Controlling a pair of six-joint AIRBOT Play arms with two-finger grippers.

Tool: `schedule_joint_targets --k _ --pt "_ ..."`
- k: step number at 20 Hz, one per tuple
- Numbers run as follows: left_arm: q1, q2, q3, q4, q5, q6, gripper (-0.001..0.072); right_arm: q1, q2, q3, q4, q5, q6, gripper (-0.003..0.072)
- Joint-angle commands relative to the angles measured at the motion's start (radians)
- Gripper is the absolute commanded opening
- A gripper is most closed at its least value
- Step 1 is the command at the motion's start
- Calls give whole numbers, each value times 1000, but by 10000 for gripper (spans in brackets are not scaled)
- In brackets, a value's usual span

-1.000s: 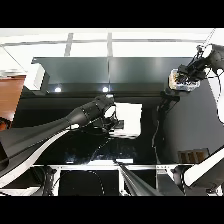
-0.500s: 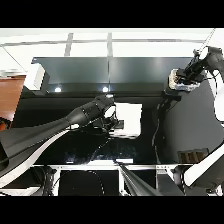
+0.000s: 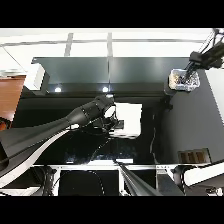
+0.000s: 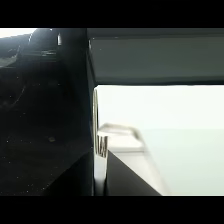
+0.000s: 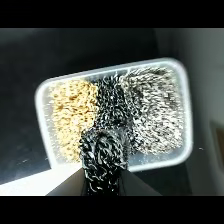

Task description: Fold the box and place the chain.

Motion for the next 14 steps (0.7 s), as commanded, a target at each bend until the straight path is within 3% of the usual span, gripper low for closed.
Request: schedule_joint_targets --k 1,6,11,14 --pt "1 0 0 0 0 0 27 -1 151 0 95 8 -37 9" --pt "1 0 0 0 0 0 27 -1 399 -93 256 30 -74 9" --pt "1 0 0 0 -13 0 27 50 682 -354 321 26 -107 9" --pt "1 0 0 0 -15 0 27 154 814 -439 322 82 -122 9"
